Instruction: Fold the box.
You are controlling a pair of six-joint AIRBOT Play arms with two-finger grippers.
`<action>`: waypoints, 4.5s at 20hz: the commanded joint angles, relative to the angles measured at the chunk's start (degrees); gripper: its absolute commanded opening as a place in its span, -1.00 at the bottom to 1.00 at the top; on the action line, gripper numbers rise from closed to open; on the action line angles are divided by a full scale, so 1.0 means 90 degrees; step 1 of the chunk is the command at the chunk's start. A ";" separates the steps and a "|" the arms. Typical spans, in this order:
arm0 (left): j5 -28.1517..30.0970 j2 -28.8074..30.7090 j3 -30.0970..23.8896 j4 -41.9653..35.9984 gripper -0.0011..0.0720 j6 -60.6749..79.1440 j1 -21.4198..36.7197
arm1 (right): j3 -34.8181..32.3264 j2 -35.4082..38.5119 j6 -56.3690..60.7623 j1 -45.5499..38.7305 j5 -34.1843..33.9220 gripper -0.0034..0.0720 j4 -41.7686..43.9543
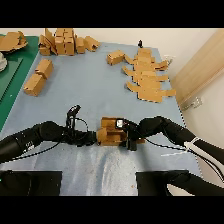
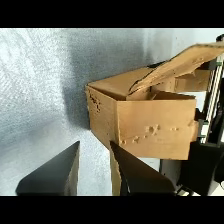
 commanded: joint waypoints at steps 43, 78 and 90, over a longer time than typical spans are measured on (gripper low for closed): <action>-0.1282 -0.1188 0.1664 0.0624 0.34 0.0418 -0.0121 | -0.0002 0.0000 0.0000 0.0002 0.0002 0.48 0.0002; -0.1982 -0.1634 0.2749 0.4291 0.34 -0.4575 -0.1574 | -0.0002 0.0000 0.0000 0.0002 0.0002 0.48 0.0002; -0.2511 -0.2380 0.3410 0.4573 0.34 -0.4792 -0.1826 | -0.0002 0.0000 0.0000 0.0002 0.0002 0.48 0.0002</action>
